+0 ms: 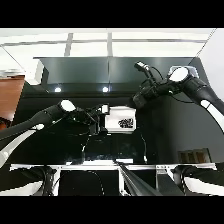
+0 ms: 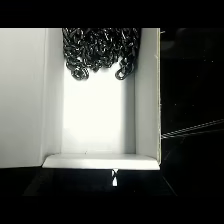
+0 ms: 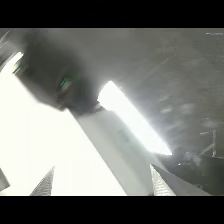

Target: Fold the box and place the chain.

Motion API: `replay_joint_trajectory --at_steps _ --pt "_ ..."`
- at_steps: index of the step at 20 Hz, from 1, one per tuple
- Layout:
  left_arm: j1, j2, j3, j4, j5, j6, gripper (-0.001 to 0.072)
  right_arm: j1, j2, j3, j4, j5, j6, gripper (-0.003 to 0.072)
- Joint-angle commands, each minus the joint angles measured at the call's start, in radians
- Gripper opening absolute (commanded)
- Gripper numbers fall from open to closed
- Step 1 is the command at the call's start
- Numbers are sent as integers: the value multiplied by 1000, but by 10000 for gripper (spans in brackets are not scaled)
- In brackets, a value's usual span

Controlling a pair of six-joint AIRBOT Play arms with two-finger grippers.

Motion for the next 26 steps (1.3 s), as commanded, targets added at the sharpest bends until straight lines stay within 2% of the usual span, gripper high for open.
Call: replay_joint_trajectory --at_steps 1,4,7,9,17,19,20,22,25,26 --pt "0 0 0 0 0 0 348 13 48 -14 -27 189 -119 681" --pt "0 0 0 0 0 0 348 58 48 -103 -66 60 -202 681" --pt "0 0 0 0 0 0 348 109 50 -121 -101 -36 -383 681" --pt "0 0 0 0 0 0 349 123 53 -121 -109 -45 -473 681" --pt "0 0 0 0 0 0 348 123 75 -121 -108 -46 -439 680" --pt "0 0 0 0 0 0 348 127 75 -121 -108 -30 -416 529" --pt "0 0 0 0 0 0 348 129 75 -121 -109 -19 -395 526" --pt "0 0 0 0 0 0 348 130 75 -121 -114 7 -346 410" --pt "0 0 0 0 0 1 348 130 75 -121 -135 20 -294 408" --pt "0 0 0 0 0 0 348 130 75 -121 -135 26 -291 367"
